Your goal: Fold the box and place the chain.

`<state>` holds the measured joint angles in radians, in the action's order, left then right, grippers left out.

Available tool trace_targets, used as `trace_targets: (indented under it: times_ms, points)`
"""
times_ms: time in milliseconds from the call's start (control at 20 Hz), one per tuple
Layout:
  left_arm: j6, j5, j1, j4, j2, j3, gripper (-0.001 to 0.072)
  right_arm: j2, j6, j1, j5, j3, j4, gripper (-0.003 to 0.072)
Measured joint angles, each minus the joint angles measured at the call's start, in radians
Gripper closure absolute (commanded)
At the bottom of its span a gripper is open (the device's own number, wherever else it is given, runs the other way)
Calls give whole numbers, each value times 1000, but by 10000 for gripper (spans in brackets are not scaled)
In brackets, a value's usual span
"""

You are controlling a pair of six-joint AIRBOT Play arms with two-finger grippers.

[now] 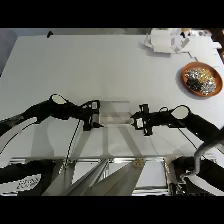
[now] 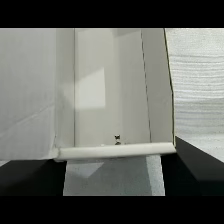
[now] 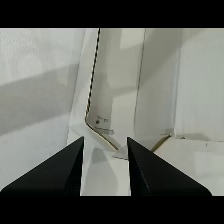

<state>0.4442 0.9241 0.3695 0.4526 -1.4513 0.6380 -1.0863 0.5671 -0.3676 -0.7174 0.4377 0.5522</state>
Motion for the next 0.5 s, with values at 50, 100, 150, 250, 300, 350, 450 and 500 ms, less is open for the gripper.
trace_targets:
  times_ms: [50, 100, 150, 250, 300, 350, 450, 500]
  points:
    - [0, 0, 0, 0, 0, 0, 499, 7, 3, 0, -9, 0, -2, 412]
    - [0, 0, 0, 0, 0, 0, 499, 17, 3, 0, -18, 0, -5, 412]
    - [1, 0, 0, 0, 0, 0, 499, 28, 3, 0, -26, 0, -7, 411]
    - [1, 0, 0, 0, 0, 0, 499, 49, -14, 6, -42, 0, -4, 411]
    - [1, 0, 0, 0, 0, 0, 499, 56, -21, 16, -51, 0, 2, 410]
    - [0, 0, 0, 0, 0, 0, 499, 61, -29, 31, -59, 0, 6, 408]
    - [1, 0, 0, 0, 0, 0, 499, 68, -47, 71, -68, 0, 11, 404]
    - [1, 0, 0, 0, 0, 0, 499, 68, -51, 85, -71, 0, 11, 404]
